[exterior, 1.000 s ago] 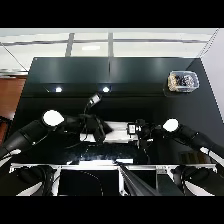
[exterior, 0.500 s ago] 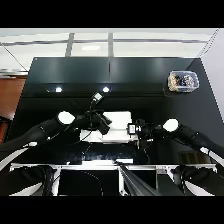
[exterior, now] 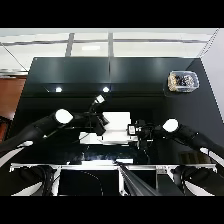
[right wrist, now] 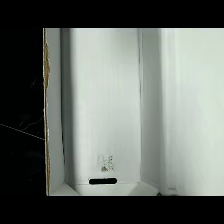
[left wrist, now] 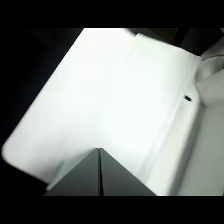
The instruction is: Fold the box and place the chain.
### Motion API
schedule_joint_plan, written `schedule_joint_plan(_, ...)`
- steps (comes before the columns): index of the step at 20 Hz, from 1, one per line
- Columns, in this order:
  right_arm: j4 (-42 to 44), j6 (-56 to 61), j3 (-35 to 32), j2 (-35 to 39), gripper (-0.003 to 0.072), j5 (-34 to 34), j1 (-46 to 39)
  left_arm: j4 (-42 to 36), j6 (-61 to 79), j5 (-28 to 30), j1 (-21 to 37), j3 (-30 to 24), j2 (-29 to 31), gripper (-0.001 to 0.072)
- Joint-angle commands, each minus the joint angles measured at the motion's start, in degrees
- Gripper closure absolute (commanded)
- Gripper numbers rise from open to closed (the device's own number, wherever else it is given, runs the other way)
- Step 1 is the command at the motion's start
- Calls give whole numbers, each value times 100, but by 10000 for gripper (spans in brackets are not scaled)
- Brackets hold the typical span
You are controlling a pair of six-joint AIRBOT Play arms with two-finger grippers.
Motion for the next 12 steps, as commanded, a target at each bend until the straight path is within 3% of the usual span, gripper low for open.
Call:
schedule_joint_plan(1,11,9,0,2,234,-11,4,1156,-2,-726,675,85,723,676)
schedule_joint_plan(4,13,9,0,2,234,-13,4,1427,269,-2284,1440,26,1001,677)
schedule_joint_plan(5,13,9,0,2,234,-13,4,1475,706,-2728,1480,-85,990,638)
schedule_joint_plan(7,13,9,0,2,234,-13,4,1504,1587,-2881,1370,-437,990,29)
schedule_joint_plan(12,11,9,0,2,234,-13,4,1510,2251,-1611,715,-997,990,8)
